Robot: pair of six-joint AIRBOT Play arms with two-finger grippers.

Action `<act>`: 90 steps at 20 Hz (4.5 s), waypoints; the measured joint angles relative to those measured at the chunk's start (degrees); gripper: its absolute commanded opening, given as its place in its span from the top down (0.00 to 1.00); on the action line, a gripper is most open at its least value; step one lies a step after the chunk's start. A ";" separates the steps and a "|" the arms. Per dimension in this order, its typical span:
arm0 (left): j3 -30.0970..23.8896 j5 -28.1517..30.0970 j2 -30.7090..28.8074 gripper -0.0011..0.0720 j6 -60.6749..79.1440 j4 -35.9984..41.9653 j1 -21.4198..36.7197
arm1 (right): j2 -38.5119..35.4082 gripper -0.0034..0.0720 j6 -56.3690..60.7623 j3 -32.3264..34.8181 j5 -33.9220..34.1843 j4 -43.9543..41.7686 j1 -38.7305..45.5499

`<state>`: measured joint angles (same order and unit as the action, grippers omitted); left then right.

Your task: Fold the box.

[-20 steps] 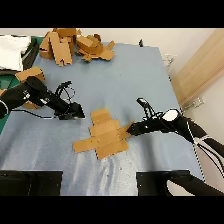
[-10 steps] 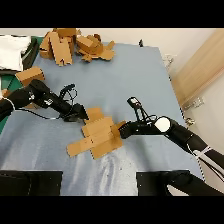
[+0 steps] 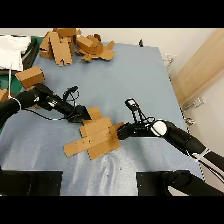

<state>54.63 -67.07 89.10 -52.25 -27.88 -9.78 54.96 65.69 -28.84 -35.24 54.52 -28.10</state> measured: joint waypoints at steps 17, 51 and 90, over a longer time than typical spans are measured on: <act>-0.04 -4.09 2.58 0.28 12.66 5.18 -1.29 | 0.02 0.95 4.20 0.04 -0.26 3.02 -0.11; -0.17 -2.36 3.02 0.96 25.44 8.55 -0.94 | -0.02 0.63 7.48 0.02 -0.37 4.74 -0.11; -11.43 16.17 -12.63 0.96 74.82 14.69 -13.53 | -9.09 0.95 33.70 -8.13 -8.72 16.70 -7.13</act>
<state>43.20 -50.89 76.47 22.57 -13.19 -23.31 45.87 99.39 -36.97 -43.97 71.22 -35.22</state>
